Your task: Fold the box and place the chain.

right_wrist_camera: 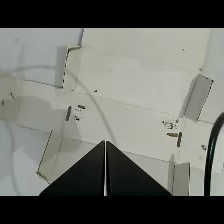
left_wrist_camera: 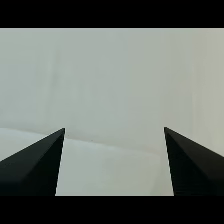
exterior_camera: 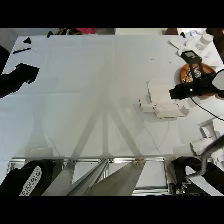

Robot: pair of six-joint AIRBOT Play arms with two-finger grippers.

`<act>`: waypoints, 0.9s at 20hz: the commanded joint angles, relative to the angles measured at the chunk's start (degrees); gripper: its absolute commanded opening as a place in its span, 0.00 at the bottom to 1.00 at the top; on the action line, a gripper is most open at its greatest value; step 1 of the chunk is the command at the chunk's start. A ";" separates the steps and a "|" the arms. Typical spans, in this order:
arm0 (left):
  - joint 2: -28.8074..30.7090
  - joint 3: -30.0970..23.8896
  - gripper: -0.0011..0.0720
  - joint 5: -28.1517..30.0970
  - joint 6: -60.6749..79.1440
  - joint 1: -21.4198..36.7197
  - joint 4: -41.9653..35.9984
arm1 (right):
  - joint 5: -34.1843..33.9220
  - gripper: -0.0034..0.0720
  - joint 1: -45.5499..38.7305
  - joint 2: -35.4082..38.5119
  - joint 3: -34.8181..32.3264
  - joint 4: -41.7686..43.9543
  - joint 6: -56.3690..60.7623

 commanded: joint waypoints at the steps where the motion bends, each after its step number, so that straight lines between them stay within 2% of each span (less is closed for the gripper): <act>1: 0.04 0.02 0.97 0.02 0.00 0.00 0.02 | -0.63 0.07 -0.02 0.02 0.04 1.42 0.00; 3: 0.04 0.02 0.97 0.02 0.00 0.00 0.02 | 0.28 0.07 -0.02 0.02 0.04 1.03 -0.28; 4: 0.04 0.02 0.97 0.02 0.00 0.00 0.02 | 0.22 0.16 -0.04 0.02 0.04 0.02 -0.13; 5: 0.04 0.02 0.97 0.02 0.00 0.00 0.02 | 0.20 0.41 -0.04 0.02 0.04 -2.58 0.96; 6: 0.04 0.02 0.97 0.02 0.00 0.00 0.02 | 0.17 0.47 -0.04 0.02 0.04 -5.99 3.32; 8: 0.04 0.02 0.97 0.02 0.00 0.00 0.02 | 0.22 0.47 -0.24 0.02 0.04 -13.99 6.86; 9: 0.04 0.02 0.97 0.02 0.00 0.00 0.02 | 0.22 0.47 -1.22 0.02 0.04 -15.28 7.43; 18: 0.04 0.02 0.97 0.04 0.00 0.00 0.02 | 1.01 0.47 -24.48 -1.99 0.04 -11.82 5.22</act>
